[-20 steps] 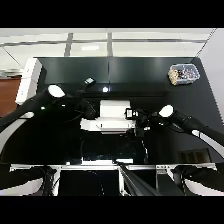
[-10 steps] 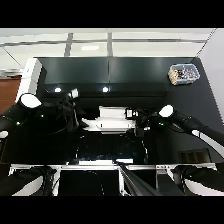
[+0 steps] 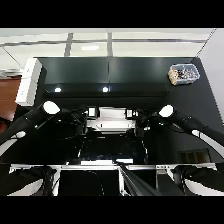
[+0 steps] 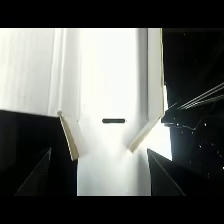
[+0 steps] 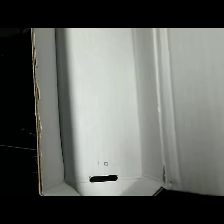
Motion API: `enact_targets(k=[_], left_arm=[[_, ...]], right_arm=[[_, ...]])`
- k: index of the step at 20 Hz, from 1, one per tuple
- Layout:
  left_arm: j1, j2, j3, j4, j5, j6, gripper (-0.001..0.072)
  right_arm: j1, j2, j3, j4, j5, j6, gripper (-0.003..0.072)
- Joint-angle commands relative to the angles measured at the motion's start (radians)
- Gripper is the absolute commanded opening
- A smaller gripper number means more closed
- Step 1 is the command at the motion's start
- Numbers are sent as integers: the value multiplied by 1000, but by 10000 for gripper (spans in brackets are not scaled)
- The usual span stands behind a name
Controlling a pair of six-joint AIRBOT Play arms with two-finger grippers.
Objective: Fold the box and place the chain.
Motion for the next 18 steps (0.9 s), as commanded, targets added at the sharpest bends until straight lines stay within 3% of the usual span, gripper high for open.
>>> enact_targets(k=[1, 2, 4, 6, 13, 18], left_arm=[[-19, -18, 0, -48, -6, 18, 428], [-19, -18, 0, -48, -38, 18, 281], [-19, -18, 0, -53, -89, 17, 254], [-19, -19, 0, -76, -90, 18, 150], [-21, -85, 0, -303, -43, 26, 149], [-47, -95, 0, -308, -43, 26, 149]], right_arm=[[1, 0, 0, 0, 0, 0, 263], [1, 0, 0, 0, 0, 0, 263], [1, 0, 0, 0, 0, 0, 263], [1, 0, 0, 0, 0, 0, 263], [1, 0, 0, 0, 0, 0, 263], [1, 0, 0, 0, 0, 0, 263]])
